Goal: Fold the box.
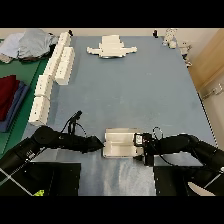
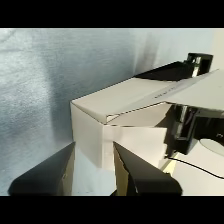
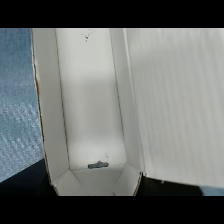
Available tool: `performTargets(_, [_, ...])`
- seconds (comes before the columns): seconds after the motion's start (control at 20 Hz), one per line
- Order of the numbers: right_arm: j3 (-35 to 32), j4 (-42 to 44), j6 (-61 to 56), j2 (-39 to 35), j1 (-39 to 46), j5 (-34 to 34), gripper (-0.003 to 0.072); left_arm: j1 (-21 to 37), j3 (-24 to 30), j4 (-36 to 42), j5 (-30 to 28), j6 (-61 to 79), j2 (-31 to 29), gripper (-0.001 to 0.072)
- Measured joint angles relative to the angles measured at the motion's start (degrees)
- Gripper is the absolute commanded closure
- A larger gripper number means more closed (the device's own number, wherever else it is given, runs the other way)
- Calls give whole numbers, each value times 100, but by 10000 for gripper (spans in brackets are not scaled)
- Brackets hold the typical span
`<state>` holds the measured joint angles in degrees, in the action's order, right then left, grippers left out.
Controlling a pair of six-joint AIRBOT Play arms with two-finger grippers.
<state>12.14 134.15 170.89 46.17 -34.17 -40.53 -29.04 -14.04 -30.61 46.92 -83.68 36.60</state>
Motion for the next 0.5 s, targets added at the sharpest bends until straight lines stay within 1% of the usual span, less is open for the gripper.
performTargets(0.05, [2, 0, -2, 0, 0, 2, 171, 0, 0, 83, -31, -11, 0, 344])
performTargets(0.1, [0, 0, 0, 0, 0, 2, 171, 0, -2, 170, -61, -13, 4, 343])
performTargets(0.3, [0, 0, -2, -2, 0, 2, 171, -149, -15, 393, -131, 61, 74, 357])
performTargets(0.4, [0, 0, 0, -2, 0, 2, 171, -426, -76, 378, -238, 7, 179, 365])
performTargets(0.5, [0, 0, 0, -2, 0, 2, 171, -837, -260, 17, -442, -457, 319, 365])
